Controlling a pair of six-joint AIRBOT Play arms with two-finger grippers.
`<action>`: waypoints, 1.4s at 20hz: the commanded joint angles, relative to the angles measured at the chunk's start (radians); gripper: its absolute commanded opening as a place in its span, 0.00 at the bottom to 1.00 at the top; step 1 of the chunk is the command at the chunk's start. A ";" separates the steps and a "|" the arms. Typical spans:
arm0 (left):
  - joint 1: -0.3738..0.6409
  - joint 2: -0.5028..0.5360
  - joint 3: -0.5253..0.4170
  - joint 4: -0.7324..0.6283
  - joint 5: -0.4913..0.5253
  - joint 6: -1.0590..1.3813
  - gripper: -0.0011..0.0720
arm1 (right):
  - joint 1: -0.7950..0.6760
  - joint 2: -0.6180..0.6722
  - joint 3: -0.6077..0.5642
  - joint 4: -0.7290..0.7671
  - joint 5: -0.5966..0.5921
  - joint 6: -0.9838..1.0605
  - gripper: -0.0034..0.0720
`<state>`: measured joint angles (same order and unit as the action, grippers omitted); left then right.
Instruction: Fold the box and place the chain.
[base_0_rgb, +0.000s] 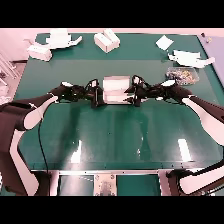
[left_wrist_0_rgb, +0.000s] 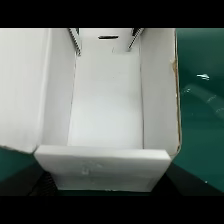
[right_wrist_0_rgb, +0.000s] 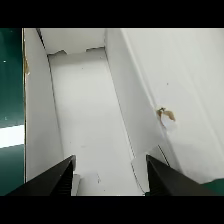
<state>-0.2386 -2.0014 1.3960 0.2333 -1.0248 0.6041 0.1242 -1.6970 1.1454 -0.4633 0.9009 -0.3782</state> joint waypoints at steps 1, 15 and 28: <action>0.000 0.000 0.000 -0.002 0.003 -0.001 0.66 | 0.002 -0.004 0.000 -0.001 0.000 -0.018 0.81; 0.000 0.000 0.000 -0.002 0.004 -0.001 0.66 | -0.026 0.013 0.000 -0.065 -0.011 0.006 0.10; 0.000 0.000 0.000 -0.002 0.011 -0.001 0.66 | -0.159 0.155 0.000 -0.080 -0.012 0.250 0.05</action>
<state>-0.2390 -2.0018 1.3960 0.2314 -1.0153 0.6025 -0.0093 -1.5764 1.1442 -0.5426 0.8890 -0.2161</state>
